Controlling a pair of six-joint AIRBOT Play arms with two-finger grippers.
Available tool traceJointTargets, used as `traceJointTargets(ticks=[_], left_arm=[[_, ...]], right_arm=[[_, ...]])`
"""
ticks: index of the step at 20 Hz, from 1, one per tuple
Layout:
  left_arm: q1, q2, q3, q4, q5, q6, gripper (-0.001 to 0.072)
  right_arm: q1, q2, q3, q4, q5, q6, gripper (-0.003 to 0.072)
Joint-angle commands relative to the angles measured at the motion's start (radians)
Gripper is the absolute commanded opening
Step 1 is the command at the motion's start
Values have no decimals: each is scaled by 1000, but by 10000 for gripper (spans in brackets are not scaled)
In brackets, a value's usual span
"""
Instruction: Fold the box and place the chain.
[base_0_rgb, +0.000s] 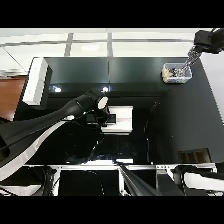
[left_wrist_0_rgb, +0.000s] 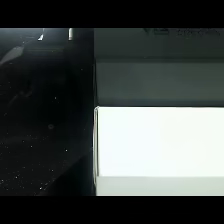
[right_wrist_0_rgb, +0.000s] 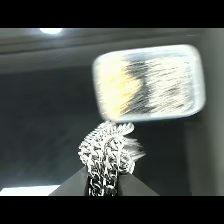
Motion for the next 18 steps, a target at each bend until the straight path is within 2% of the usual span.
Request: traceJointTargets(ticks=[1,3,6,9,12,16,18], left_arm=[[0,0,1,1,0,0,25],[0,0,1,2,0,0,26],[0,0,1,2,1,0,26],[0,0,1,3,2,0,26],[0,0,1,3,2,0,25],[0,0,1,3,3,0,26],[0,0,1,2,2,0,26]], right_arm=[[30,237,-188,175,93,-98,14],[65,383,-377,224,96,-146,14],[118,550,-662,385,120,-164,15],[202,599,-849,557,53,-163,13],[349,591,-951,632,-113,-161,13],[508,525,-963,677,-386,-120,13],[537,480,-963,671,-471,-102,14]])
